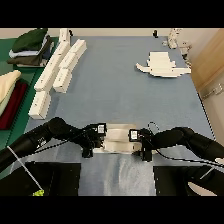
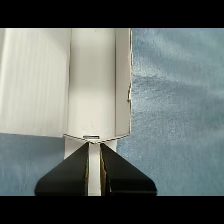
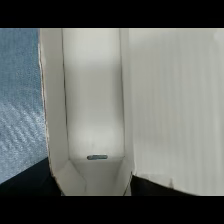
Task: Fold the box.
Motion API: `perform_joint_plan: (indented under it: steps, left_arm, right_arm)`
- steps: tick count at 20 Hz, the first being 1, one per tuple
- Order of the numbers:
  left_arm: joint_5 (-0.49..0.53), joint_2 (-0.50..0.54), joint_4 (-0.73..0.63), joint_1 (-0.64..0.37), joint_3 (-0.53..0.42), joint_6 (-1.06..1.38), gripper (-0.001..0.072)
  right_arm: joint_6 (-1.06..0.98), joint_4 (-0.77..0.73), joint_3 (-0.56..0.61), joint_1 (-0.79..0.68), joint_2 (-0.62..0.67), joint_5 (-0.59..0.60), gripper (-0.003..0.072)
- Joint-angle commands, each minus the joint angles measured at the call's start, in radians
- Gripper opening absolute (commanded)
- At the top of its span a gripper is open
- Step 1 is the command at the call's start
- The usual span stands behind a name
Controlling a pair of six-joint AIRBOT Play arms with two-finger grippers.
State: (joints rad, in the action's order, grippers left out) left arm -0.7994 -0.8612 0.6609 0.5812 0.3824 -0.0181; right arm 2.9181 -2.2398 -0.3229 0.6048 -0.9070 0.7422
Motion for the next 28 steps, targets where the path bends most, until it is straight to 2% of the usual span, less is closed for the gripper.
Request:
perform_joint_plan:
  steps: [1,4,9,10,11,12,18,19,20,21,22,23,24,26,28]
  left_arm:
    - [0.042,-0.006,-0.042,-0.001,0.000,0.025,0.0115]
    - [0.046,-0.025,-0.124,0.013,0.000,0.097,0.0115]
    - [0.064,-0.055,-0.145,0.042,0.000,0.106,0.0118]
    - [0.075,-0.055,-0.145,0.042,0.000,0.104,0.0205]
    - [0.075,-0.055,-0.145,0.042,0.000,0.103,0.0508]
    - [0.074,-0.055,-0.145,0.042,0.000,0.094,0.0609]
    - [0.062,-0.055,-0.141,0.042,0.000,0.076,0.0610]
    - [0.055,-0.054,-0.141,0.042,0.000,0.076,0.0578]
    - [0.044,-0.054,-0.140,0.042,0.000,0.072,0.0449]
    - [0.034,-0.054,-0.132,0.042,0.001,0.069,0.0270]
    - [0.026,-0.053,-0.121,0.042,0.002,0.060,0.0151]
    - [0.025,-0.051,-0.099,0.042,0.006,0.008,0.0070]
    - [0.026,-0.044,-0.066,0.042,0.012,-0.071,0.0013]
    - [0.026,-0.009,0.039,0.041,0.032,-0.263,0.0015]
    - [0.009,0.051,0.183,0.040,0.065,-0.574,0.0015]
  right_arm:
    - [0.000,0.000,0.000,0.000,0.000,0.000,0.0523]
    - [0.000,0.000,0.000,0.000,0.000,0.000,0.0523]
    - [0.000,0.000,0.000,0.000,0.000,0.000,0.0523]
    - [0.000,0.000,0.000,0.000,0.000,0.000,0.0523]
    - [0.000,0.000,0.000,0.000,0.000,0.000,0.0523]
    - [0.000,0.000,0.000,0.000,0.000,0.000,0.0523]
    - [0.000,0.000,0.000,0.000,0.000,0.000,0.0523]
    - [0.000,0.000,0.000,0.000,0.000,0.000,0.0523]
    - [0.000,0.000,0.000,0.000,0.000,0.000,0.0523]
    - [0.000,0.000,0.000,0.000,0.000,0.000,0.0523]
    - [0.000,0.000,0.000,0.000,0.000,0.000,0.0523]
    - [0.000,0.000,0.000,0.000,0.000,0.000,0.0523]
    - [0.000,0.000,0.000,0.000,0.000,0.000,0.0523]
    - [0.000,0.000,0.000,0.000,0.000,0.000,0.0523]
    - [0.000,0.000,0.000,0.000,0.000,0.000,0.0523]
